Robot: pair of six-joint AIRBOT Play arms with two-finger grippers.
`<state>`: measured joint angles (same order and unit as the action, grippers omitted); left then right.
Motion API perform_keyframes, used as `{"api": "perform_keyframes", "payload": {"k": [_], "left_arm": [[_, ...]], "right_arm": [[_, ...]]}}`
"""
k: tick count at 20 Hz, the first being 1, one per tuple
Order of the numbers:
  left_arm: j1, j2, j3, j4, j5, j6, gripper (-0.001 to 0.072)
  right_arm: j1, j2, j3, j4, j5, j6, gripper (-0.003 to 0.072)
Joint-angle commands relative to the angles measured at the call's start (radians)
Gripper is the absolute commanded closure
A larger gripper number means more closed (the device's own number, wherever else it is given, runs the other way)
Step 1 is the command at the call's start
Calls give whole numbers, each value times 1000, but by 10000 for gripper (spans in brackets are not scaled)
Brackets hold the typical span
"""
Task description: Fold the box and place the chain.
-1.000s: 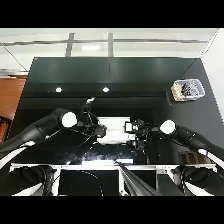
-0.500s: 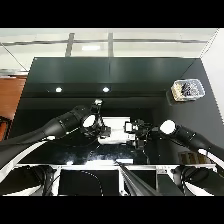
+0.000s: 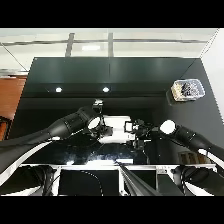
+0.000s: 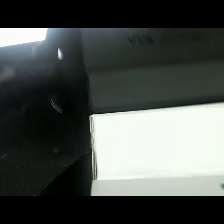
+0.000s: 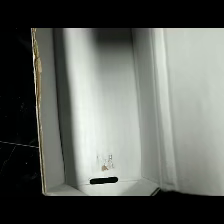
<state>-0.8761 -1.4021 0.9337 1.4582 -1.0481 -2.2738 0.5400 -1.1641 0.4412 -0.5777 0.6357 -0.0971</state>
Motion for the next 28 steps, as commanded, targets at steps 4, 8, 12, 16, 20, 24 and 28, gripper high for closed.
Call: {"api": "perform_keyframes", "payload": {"k": [4, 8, 12, 16, 20, 24, 28], "left_arm": [[-3, -2, 2, -1, 0, -9, 543], [-3, -2, 2, -5, -1, -9, 332], [-3, -2, 2, -5, 19, -8, 332], [-3, -2, 2, -5, 19, -8, 336], [-3, -2, 2, -9, 20, -8, 344], [-2, -2, 2, -8, 19, -8, 682], [-1, -2, 2, -6, 20, -4, 681]], "right_arm": [[0, 0, 0, -2, 0, -4, 380], [0, 0, 0, -2, 0, -4, 379], [0, 0, 0, -2, 0, -4, 380], [0, 0, 0, -2, 0, -4, 380], [0, 0, 0, -2, 0, -4, 380], [0, 0, 0, -2, 0, -4, 380], [0, 0, 0, -3, 1, -4, 379]]}}
